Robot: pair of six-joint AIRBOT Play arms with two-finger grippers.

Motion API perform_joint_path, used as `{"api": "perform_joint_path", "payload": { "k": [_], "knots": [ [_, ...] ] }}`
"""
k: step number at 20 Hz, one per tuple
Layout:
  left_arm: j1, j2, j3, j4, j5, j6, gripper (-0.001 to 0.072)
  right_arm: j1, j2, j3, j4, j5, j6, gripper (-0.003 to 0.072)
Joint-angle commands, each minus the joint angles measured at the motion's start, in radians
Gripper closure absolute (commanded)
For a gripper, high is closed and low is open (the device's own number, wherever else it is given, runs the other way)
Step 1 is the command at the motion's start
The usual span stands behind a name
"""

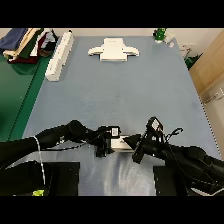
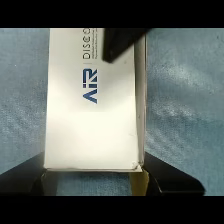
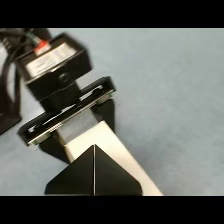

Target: Fold the box.

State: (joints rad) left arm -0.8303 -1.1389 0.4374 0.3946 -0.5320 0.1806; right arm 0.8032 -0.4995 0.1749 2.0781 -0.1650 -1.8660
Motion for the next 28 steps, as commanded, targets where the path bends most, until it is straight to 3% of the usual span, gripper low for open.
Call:
{"api": "perform_joint_path", "payload": {
  "k": [1, 5, 9, 12, 15, 22, 25, 28],
  "knots": [
    [0.001, 0.0, 0.0, 0.002, -0.001, 0.003, 0.019, -0.093, 0.002, 0.018, -0.024, -0.025, 0.0, 0.0683],
    [0.001, 0.0, 0.0, 0.002, -0.001, 0.003, 0.019, -0.293, -0.086, 0.156, -0.137, -0.276, 0.031, 0.0683],
    [0.001, 0.0, 0.0, 0.002, -0.001, 0.003, 0.019, -0.511, -0.307, 0.418, -0.375, -0.69, 0.44, 0.0683],
    [0.001, 0.0, 0.0, 0.002, -0.001, 0.003, 0.019, -0.584, -0.476, 0.544, -0.458, -0.916, 0.549, 0.0683],
    [0.001, 0.0, 0.0, 0.002, 0.0, 0.003, 0.019, -0.587, -0.555, 0.573, -0.425, -0.939, 0.549, 0.0683],
    [0.018, 0.072, 0.028, 0.051, 0.018, -0.112, 0.019, -0.587, -0.567, 0.573, -0.371, -0.938, 0.549, 0.0683],
    [0.117, 0.177, 0.029, 0.333, 0.02, -0.407, 0.019, -0.587, -0.567, 0.573, -0.373, -0.932, 0.549, 0.0683],
    [0.318, 0.286, 0.029, 0.594, -0.005, -0.769, 0.019, -0.587, -0.567, 0.575, -0.372, -0.884, 0.55, 0.0683]
  ]
}}
